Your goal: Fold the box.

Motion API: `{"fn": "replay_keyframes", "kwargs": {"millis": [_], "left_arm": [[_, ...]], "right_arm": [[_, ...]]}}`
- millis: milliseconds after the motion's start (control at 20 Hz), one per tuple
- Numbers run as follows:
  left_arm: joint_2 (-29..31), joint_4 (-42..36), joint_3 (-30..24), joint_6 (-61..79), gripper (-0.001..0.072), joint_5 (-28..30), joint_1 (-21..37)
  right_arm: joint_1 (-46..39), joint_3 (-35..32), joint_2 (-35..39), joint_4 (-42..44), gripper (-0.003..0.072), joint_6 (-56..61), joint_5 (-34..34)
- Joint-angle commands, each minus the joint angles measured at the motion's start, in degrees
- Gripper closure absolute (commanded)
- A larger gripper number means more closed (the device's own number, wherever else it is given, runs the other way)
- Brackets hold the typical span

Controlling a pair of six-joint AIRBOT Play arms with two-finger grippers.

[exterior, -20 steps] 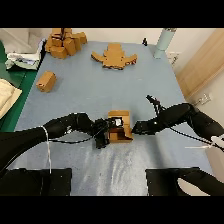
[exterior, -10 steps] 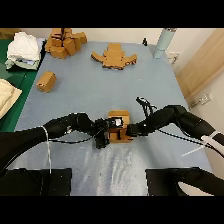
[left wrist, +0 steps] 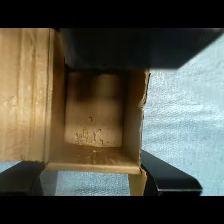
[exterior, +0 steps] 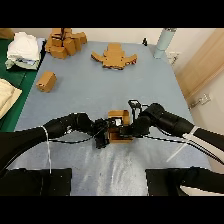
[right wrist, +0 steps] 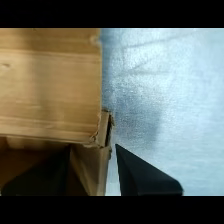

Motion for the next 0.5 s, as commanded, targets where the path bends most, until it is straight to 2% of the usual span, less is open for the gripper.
{"fn": "replay_keyframes", "kwargs": {"millis": [0,100,150,200,250,300,450], "left_arm": [[0.0,0.0,0.0,0.0,0.0331,0.0,0.0],[0.0,0.0,0.0,0.0,0.0331,0.0,0.0],[0.0,0.0,0.0,0.0,0.0331,0.0,0.0],[0.0,0.0,0.0,0.0,0.0331,0.0,0.0],[0.0,0.0,0.0,0.0,0.0331,0.0,0.0],[0.0,0.0,0.0,0.0,0.0331,0.0,0.0],[0.0,0.0,0.0,0.0,0.0331,0.0,0.0]], "right_arm": [[1.6,0.8,-3.3,-3.5,0.0287,7.1,-0.7],[1.6,1.2,-3.6,-5.1,0.0401,8.4,-0.7],[1.6,1.5,-3.6,-5.8,0.0515,8.6,-0.7],[1.6,1.9,-3.6,-6.2,0.0569,8.6,-0.7],[1.6,2.4,-3.6,-6.3,0.0658,8.6,-0.7],[1.6,2.7,-3.6,-6.4,0.068,8.6,-0.7],[1.6,2.8,-3.7,-6.4,0.0679,8.6,-0.7]]}}
